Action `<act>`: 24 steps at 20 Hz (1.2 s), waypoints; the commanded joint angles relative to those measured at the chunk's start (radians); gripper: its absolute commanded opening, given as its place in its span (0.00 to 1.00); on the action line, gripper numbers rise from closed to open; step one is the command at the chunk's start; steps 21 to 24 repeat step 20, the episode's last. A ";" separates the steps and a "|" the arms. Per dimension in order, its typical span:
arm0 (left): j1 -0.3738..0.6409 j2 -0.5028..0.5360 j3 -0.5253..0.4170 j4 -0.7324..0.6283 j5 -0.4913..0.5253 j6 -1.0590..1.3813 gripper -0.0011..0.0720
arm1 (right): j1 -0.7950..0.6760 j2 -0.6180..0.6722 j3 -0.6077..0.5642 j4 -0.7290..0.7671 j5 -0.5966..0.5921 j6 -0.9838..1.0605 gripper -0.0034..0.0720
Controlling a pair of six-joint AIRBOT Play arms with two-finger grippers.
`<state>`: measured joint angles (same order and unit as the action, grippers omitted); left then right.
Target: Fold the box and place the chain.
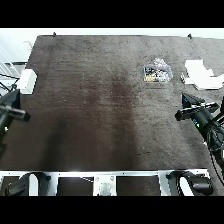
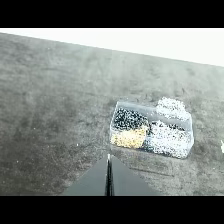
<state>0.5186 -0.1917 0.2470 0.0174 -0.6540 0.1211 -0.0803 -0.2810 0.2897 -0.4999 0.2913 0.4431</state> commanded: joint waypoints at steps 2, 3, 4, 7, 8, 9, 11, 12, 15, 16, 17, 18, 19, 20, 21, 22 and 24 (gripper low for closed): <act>-0.002 0.235 -0.127 0.213 -0.019 -0.312 0.03 | 0.000 0.067 -0.059 -0.001 0.029 0.037 0.05; -0.014 0.234 -0.127 0.228 -0.018 -0.331 0.03 | 0.000 0.077 -0.075 -0.001 0.032 0.037 0.05; -0.028 0.234 -0.127 0.236 -0.017 -0.331 0.03 | 0.000 0.088 -0.091 -0.002 0.039 0.036 0.06; -0.114 0.234 -0.129 0.238 0.011 -0.334 0.03 | 0.000 0.101 -0.118 -0.001 0.043 0.036 0.06; -0.158 0.234 -0.135 0.238 0.031 -0.337 0.03 | 0.000 0.101 -0.124 -0.001 0.043 0.036 0.06; -0.204 0.234 -0.146 0.240 0.050 -0.351 0.03 | 0.000 0.101 -0.130 -0.001 0.043 0.036 0.06; -0.265 0.234 -0.162 0.246 0.075 -0.352 0.03 | 0.000 0.101 -0.141 0.000 0.042 0.036 0.06; -0.280 0.234 -0.163 0.253 0.090 -0.352 0.03 | 0.000 0.101 -0.145 -0.001 0.042 0.036 0.06; -0.286 0.234 -0.163 0.257 0.093 -0.352 0.04 | 0.000 0.101 -0.146 0.000 0.042 0.036 0.06; -0.286 0.234 -0.163 0.256 0.089 -0.352 0.04 | 0.000 0.101 -0.146 0.000 0.042 0.036 0.06; -0.286 0.234 -0.163 0.256 0.082 -0.352 0.04 | 0.000 0.101 -0.146 0.000 0.042 0.036 0.06; -0.286 0.234 -0.163 0.256 0.065 -0.352 0.04 | 0.000 0.101 -0.146 0.000 0.042 0.036 0.06; -0.286 0.234 -0.163 0.256 0.050 -0.352 0.04 | 0.000 0.101 -0.146 0.000 0.042 0.036 0.06; -0.286 0.234 -0.163 0.256 0.036 -0.352 0.04 | 0.000 0.101 -0.146 0.000 0.042 0.036 0.06; -0.286 0.234 -0.163 0.256 0.036 -0.352 0.04 | 0.000 0.101 -0.146 0.000 0.042 0.036 0.06; -0.286 0.234 -0.163 0.256 0.036 -0.352 0.04 | 0.000 0.101 -0.146 0.000 0.042 0.036 0.06; -0.286 0.234 -0.163 0.256 0.036 -0.352 0.04 | 0.000 0.101 -0.146 0.000 0.042 0.036 0.06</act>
